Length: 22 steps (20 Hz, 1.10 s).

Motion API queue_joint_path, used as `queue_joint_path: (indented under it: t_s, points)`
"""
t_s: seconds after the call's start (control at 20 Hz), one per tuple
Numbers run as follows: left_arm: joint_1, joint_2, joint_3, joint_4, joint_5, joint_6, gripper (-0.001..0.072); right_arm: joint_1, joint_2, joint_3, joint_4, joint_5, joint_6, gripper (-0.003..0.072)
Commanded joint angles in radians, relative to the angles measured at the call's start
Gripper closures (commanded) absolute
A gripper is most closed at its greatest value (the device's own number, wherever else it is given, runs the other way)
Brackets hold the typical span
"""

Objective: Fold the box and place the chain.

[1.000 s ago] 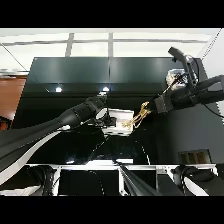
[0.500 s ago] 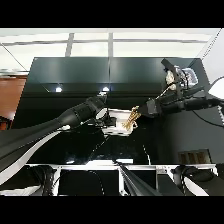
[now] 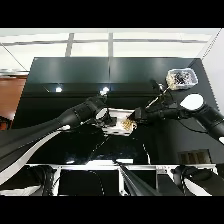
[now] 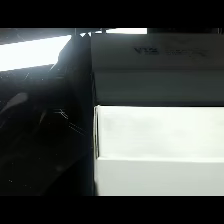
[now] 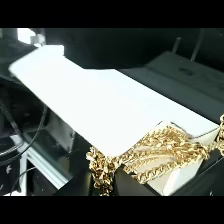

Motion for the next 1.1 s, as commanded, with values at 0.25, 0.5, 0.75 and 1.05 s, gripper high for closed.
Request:
queue_joint_path:
  t_s: [0.25,0.5,0.75,1.05]
  points:
    - [0.0,0.001,0.0,0.0,0.002,0.0,0.0681,-0.079,-0.011,-0.003,-0.016,0.031,0.0,0.0398]
    - [0.0,0.001,0.0,0.0,0.001,0.0,0.0681,-0.347,0.01,-0.008,-0.343,-0.031,0.054,0.0398]
    - [0.0,0.001,0.0,0.0,0.002,0.0,0.0681,-0.385,-0.051,-0.027,-0.605,-0.412,0.303,-0.0028]
    - [0.0,0.001,0.0,0.0,0.002,0.0,0.0681,-0.385,-0.35,0.209,-0.597,-0.468,0.375,-0.0023]
